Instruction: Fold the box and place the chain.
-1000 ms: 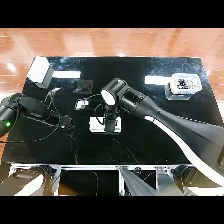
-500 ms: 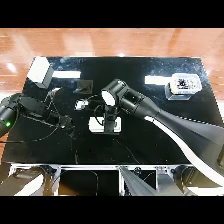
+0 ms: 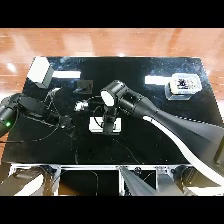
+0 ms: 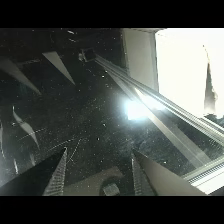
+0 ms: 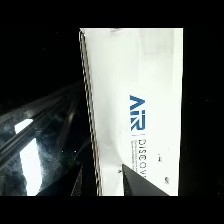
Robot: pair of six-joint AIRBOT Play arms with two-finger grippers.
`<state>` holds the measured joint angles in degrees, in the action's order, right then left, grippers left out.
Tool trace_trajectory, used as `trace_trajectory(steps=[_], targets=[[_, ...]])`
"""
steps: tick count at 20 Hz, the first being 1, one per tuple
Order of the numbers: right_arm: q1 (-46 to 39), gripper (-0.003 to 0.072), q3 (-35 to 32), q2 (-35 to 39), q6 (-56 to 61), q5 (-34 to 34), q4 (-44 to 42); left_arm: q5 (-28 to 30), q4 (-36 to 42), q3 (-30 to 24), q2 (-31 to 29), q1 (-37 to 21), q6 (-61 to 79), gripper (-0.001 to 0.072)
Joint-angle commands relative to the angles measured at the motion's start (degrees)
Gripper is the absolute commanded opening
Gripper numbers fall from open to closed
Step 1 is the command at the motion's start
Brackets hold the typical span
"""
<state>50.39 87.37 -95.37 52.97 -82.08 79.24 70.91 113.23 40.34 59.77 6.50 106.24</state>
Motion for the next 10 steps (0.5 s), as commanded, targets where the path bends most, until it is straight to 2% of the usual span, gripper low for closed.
trace_trajectory(steps=[1, 10], targets=[[-0.04, 0.0339, -0.02, -0.61, 0.39, -0.13, -0.13, 0.0, -0.02, -0.04, 0.02, 0.04, 0.0, 0.0511], [-0.04, 0.0338, -0.02, -2.1, 0.85, -0.15, -0.15, 0.0, 0.17, -0.04, 0.02, 0.04, 0.0, 0.0511]])
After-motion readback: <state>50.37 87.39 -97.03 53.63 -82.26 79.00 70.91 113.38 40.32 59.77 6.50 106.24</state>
